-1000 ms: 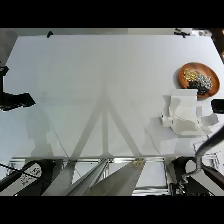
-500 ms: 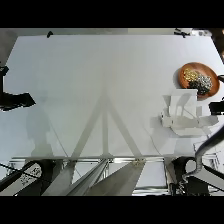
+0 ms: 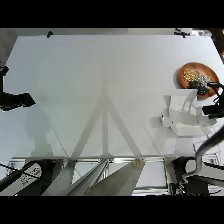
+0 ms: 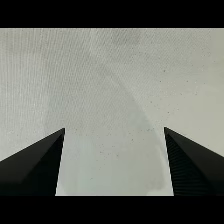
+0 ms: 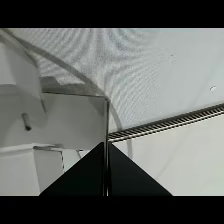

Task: Fold the box and place the chain.

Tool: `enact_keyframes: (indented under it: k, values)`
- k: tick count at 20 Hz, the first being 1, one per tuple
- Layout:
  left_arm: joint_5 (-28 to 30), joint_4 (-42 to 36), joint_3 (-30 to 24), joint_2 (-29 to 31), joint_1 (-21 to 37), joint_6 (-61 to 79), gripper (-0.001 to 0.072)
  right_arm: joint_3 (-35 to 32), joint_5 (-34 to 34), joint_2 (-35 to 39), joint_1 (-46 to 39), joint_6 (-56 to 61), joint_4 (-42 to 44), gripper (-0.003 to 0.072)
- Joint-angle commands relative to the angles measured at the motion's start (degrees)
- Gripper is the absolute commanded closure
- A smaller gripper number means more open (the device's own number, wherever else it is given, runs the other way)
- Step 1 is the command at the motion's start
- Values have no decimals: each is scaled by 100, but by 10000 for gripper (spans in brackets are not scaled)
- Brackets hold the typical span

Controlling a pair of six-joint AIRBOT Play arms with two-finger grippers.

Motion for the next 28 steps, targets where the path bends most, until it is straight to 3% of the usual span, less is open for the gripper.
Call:
enact_keyframes:
  k: [1, 5, 15, 20, 23, 25, 28]
  values:
    - [0, 2, -2, 4, 7, 2, 9, 0, 186, -70, 7, -22, 44, 669]
    - [0, 2, -2, 4, 7, 2, 9, 0, 345, 286, 389, -925, 1622, 671]
    - [0, 2, -2, 4, 7, 2, 9, -15, -282, 940, 2203, -1178, 4813, 672]
    - [-7, -20, -2, 0, 7, -7, 9, -203, -566, 938, 3016, -1147, 5014, 671]
    - [-39, -979, -2, -13, 4, -833, 11, -352, -901, 933, 3195, -1045, 5045, 671]
    - [35, -1681, -2, -17, -2, -627, 11, -369, -901, 933, 3213, -1047, 5075, 670]
    - [256, -1790, -2, -20, -262, -616, 10, -369, -944, 933, 3213, -1047, 5108, 670]
